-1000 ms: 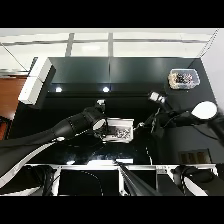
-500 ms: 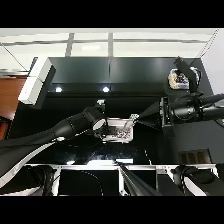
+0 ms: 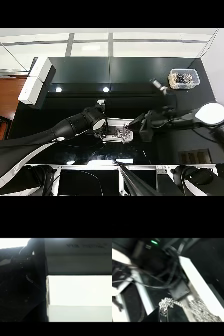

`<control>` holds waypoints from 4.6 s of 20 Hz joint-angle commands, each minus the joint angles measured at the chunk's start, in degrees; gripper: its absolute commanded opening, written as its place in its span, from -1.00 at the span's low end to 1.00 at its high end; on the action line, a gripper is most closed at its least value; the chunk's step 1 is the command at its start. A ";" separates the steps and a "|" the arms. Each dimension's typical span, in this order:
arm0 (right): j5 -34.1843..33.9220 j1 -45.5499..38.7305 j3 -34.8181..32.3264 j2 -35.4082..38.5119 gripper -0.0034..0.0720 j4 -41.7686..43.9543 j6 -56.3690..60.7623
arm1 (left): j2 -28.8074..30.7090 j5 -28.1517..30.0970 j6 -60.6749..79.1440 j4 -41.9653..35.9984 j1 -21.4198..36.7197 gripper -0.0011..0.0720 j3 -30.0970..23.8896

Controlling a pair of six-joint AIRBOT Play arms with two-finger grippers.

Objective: Fold the box and place the chain.

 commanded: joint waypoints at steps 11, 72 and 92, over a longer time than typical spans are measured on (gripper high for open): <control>-11.61 4.57 1.46 -3.26 -0.88 -10.27 7.39 | -0.04 0.04 0.02 0.02 0.02 -0.89 -0.02; 8.94 -18.34 4.50 2.64 0.23 -13.88 14.45 | 25.07 -2.99 115.65 -42.03 29.97 0.97 -24.20; 7.78 -18.29 4.50 2.64 0.23 -13.94 14.80 | 10.91 9.94 148.08 -52.43 27.02 0.96 -22.86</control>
